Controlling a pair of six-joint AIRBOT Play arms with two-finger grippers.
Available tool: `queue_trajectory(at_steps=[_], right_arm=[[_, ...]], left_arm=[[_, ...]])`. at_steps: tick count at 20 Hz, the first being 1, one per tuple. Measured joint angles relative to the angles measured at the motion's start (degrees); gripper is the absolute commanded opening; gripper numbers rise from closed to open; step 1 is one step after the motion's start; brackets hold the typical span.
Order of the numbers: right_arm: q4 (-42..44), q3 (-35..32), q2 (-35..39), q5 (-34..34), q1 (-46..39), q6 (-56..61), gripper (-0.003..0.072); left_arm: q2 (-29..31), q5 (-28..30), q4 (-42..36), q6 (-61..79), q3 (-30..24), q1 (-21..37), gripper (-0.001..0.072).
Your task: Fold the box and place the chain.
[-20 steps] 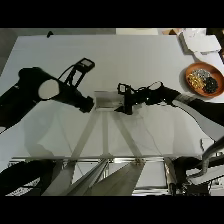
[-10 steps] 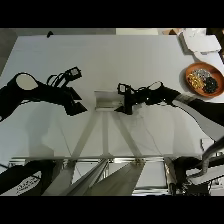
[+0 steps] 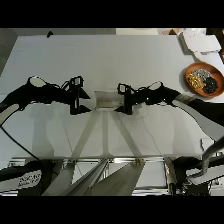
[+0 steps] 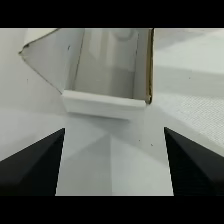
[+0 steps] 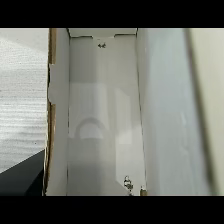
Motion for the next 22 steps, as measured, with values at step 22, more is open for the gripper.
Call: queue_trajectory(at_steps=[22], right_arm=[[0.0,0.0,0.0,0.0,0.0,0.0,0.0518]], left_arm=[[-8.4,-3.8,-2.5,11.1,7.1,0.3,0.0703]])
